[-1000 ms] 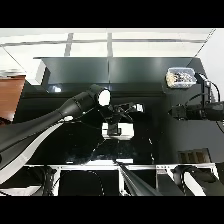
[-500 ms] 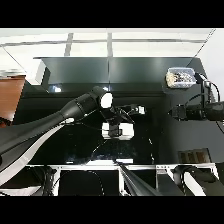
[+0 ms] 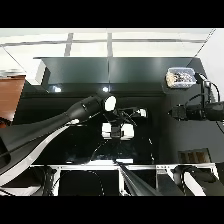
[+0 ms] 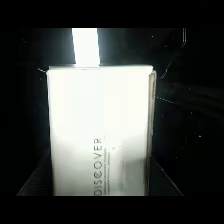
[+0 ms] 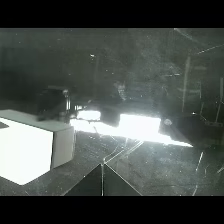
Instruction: Fold the box and place the chain.
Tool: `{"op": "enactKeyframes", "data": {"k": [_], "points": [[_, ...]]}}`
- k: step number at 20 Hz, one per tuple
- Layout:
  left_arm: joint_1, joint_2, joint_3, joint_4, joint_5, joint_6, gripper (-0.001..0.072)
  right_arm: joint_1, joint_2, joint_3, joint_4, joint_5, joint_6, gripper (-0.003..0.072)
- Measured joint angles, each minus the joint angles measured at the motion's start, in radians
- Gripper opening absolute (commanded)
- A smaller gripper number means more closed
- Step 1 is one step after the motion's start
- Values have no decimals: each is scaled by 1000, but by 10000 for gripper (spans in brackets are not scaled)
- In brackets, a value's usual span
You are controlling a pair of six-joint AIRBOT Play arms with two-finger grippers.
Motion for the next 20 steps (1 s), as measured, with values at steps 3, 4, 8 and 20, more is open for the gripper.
{"op": "enactKeyframes", "data": {"k": [3, 4, 8, 20], "points": [[-8, -10, 4, 71, -2, -70, 431, 0, 0, 0, 0, 2, 0, 17], [-3, -5, 5, 101, -14, -100, 411, 0, 0, 0, 0, 2, 0, 17], [113, 77, 10, 175, -48, -211, 411, 0, 0, 0, 0, 3, 0, 17], [1052, 140, 3, 326, -195, -650, 412, 0, 0, 0, 0, -23, 1, 17]]}}
